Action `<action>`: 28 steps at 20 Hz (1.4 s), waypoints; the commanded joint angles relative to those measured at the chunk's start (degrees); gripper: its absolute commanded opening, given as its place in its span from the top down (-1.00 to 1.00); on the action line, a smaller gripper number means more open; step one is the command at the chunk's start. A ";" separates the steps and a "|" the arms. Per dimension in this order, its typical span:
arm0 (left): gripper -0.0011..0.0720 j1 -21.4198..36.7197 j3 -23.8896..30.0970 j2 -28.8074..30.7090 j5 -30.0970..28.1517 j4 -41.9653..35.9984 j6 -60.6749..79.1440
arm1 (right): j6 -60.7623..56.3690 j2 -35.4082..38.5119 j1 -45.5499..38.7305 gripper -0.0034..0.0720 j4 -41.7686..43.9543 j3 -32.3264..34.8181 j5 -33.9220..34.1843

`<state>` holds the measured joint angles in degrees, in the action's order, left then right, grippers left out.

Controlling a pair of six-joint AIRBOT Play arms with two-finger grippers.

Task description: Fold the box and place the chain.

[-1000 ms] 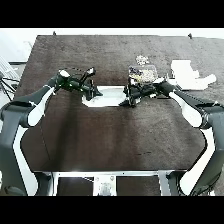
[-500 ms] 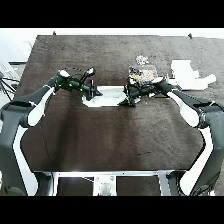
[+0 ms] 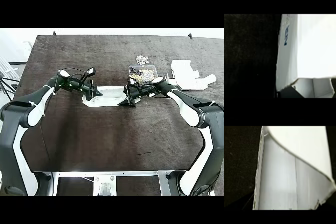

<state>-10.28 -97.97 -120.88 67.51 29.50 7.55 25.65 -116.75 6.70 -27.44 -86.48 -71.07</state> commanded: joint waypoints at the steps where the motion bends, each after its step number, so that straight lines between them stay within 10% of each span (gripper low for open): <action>1: 0.92 -0.02 -0.02 0.00 0.02 -0.04 0.00 | -0.11 -0.26 -0.11 -0.61 -0.17 -0.09 0.11; 28: 0.92 -0.02 -0.02 0.00 0.00 -0.42 0.00 | -2.64 -2.29 -0.48 -0.58 1.49 -1.75 -0.35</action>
<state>-10.28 -97.95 -120.88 67.48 29.08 7.53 22.68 -119.02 6.24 -26.13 -88.16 -71.37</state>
